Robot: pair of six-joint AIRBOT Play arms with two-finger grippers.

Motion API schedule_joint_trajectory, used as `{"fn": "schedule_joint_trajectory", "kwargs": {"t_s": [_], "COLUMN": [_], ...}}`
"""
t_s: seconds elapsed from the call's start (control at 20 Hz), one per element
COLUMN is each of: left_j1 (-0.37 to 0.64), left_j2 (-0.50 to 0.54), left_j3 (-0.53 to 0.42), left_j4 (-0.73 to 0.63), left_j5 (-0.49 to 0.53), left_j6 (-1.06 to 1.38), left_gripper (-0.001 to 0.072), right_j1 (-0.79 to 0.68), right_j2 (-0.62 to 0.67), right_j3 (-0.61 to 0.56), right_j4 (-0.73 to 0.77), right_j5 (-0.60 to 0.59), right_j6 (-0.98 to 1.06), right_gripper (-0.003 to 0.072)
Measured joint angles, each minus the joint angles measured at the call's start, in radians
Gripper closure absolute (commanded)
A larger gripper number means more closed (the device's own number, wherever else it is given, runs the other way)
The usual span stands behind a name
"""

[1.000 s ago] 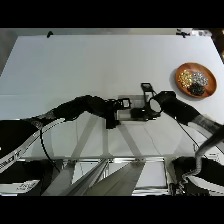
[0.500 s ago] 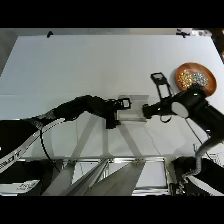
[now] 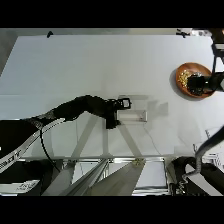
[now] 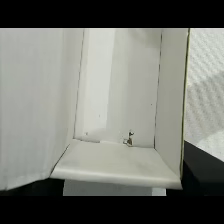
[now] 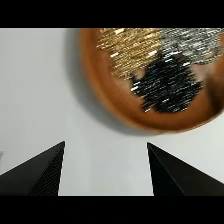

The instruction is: Fold the box and place the chain.

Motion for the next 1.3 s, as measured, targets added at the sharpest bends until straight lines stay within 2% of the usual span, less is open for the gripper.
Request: {"fn": "schedule_joint_trajectory", "kwargs": {"t_s": [0.15, 0.3, 0.65, 0.75, 0.95, 1.15, 1.3], "left_j1": [0.000, 0.000, 0.000, 0.000, 0.000, 0.000, 0.000], "left_j2": [0.000, 0.000, 0.000, 0.000, 0.000, 0.000, 0.000], "left_j3": [0.000, 0.000, 0.000, 0.000, 0.000, 0.000, 0.000], "left_j4": [0.000, 0.000, 0.000, 0.000, 0.001, 0.001, 0.001], "left_j5": [0.000, 0.001, 0.001, 0.001, 0.002, 0.002, 0.002], "left_j6": [0.000, 0.000, 0.000, 0.000, 0.000, 0.000, 0.000], "left_gripper": [0.0394, 0.0394, 0.0394, 0.0394, 0.0394, 0.0394, 0.0394], "right_j1": [-0.125, -0.187, -0.228, -0.231, -0.233, -0.233, -0.234], "right_j2": [-0.152, -0.277, -0.480, -0.522, -0.571, -0.588, -0.585], "right_j3": [0.043, 0.072, 0.148, 0.170, 0.189, 0.195, 0.195], "right_j4": [-0.005, -0.004, 0.000, 0.001, 0.002, 0.013, 0.019], "right_j5": [-0.060, -0.126, -0.178, -0.180, -0.179, -0.180, -0.169], "right_j6": [-0.035, -0.058, -0.076, -0.077, -0.079, -0.080, -0.084], "right_gripper": [0.0153, 0.0153, 0.0155, 0.0177, 0.0303, 0.0677, 0.0675]}}
